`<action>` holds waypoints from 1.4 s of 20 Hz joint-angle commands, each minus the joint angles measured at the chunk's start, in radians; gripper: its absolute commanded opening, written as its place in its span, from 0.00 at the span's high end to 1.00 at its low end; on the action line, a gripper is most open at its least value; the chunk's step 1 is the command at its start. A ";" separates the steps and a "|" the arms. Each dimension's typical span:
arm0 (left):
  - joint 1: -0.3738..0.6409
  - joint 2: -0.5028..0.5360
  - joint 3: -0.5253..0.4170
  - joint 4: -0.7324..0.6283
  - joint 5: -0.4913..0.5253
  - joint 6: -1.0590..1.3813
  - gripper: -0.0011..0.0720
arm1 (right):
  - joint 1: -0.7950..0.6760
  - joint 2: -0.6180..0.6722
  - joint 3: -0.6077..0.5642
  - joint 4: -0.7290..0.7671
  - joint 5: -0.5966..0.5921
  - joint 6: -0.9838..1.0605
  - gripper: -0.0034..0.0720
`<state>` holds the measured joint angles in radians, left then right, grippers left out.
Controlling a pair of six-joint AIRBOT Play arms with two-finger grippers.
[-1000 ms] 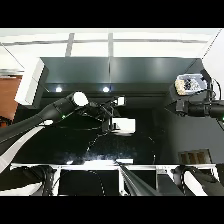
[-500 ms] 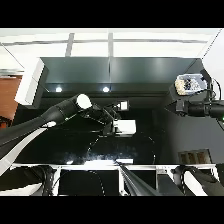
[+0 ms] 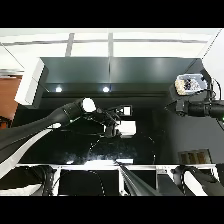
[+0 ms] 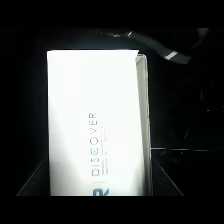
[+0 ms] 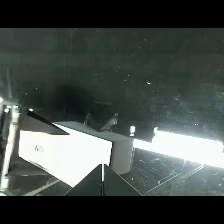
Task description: Fold the box and place the chain.
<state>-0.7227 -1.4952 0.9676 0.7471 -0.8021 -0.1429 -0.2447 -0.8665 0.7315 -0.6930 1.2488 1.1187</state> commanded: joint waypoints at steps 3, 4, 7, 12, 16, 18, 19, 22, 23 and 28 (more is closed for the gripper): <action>-0.039 -0.035 0.000 0.004 0.108 0.000 0.00 | 0.000 0.001 0.000 0.000 0.000 0.000 0.93; -0.044 -0.035 0.001 0.004 0.115 0.000 0.00 | -0.001 0.001 0.001 0.000 0.000 0.000 0.93; -0.062 -0.035 0.000 0.003 0.147 0.000 0.00 | -0.001 0.001 0.001 0.000 -0.003 0.000 0.94; -0.084 -0.040 0.001 0.004 0.189 -0.001 0.43 | -0.001 0.001 0.001 0.000 -0.003 0.000 0.93; -0.066 -0.008 0.001 0.011 0.190 -0.039 0.59 | -0.001 0.001 0.001 0.000 -0.003 0.000 0.93; -0.037 0.035 0.001 0.072 0.179 -0.130 0.59 | 0.000 0.001 0.001 0.000 -0.003 0.000 0.93; -0.014 0.061 0.000 0.136 0.150 -0.207 0.59 | -0.001 0.001 0.001 0.000 0.001 0.000 0.93; 0.106 0.135 0.000 0.428 -0.013 -0.536 0.59 | -0.001 0.001 0.001 0.000 0.004 0.000 0.93; 0.167 0.154 0.000 0.526 -0.099 -0.667 0.59 | -0.001 0.001 0.000 0.000 0.003 0.000 0.93; 0.576 0.241 -0.036 0.777 -0.415 -1.063 0.59 | 0.000 0.001 0.000 -0.031 0.004 0.000 0.93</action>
<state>-0.3531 -1.3048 0.9531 1.3571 -1.0328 -0.9653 -0.2447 -0.8665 0.7315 -0.7033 1.2510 1.1179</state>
